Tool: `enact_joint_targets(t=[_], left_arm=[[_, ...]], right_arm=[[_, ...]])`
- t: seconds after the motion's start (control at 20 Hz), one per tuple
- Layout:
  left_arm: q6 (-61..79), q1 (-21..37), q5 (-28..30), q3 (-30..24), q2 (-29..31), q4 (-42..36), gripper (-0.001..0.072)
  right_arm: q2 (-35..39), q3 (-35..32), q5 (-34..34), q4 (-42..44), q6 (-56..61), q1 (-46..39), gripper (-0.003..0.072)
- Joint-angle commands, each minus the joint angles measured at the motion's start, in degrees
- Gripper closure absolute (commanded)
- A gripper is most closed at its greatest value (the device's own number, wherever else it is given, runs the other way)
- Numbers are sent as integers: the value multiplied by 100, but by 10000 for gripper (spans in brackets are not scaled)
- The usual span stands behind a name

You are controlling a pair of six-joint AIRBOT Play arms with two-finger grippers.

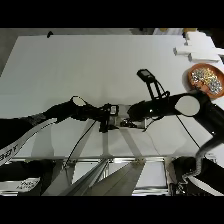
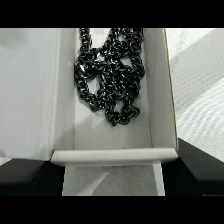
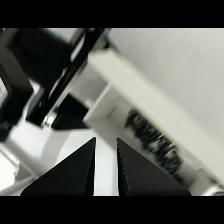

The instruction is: Fold the box and place the chain.

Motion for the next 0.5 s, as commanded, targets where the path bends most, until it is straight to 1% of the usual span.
enact_joint_targets(t=[0.0, 0.05, 0.1, 0.25, 0.35, 0.45], left_arm=[[0, 2, 0, -2, 0, 2, 502], [0, 4, 0, -2, 0, 0, 501], [2, 4, 0, -2, 2, 0, 501], [0, 2, -2, -2, 0, 2, 501], [2, 2, 0, -2, 0, 2, 501], [2, 2, 0, -2, 0, 0, 501]], right_arm=[[-26, 763, 319, -708, -26, -431, 555], [-26, 855, 304, -964, -24, -645, 672], [-48, 855, 297, -1246, 2, -903, 671], [-420, 826, 831, -2026, 170, -1620, 672], [-772, 730, 916, -2280, 378, -1993, 672], [-1154, 608, 960, -2297, 420, -2297, 662]])
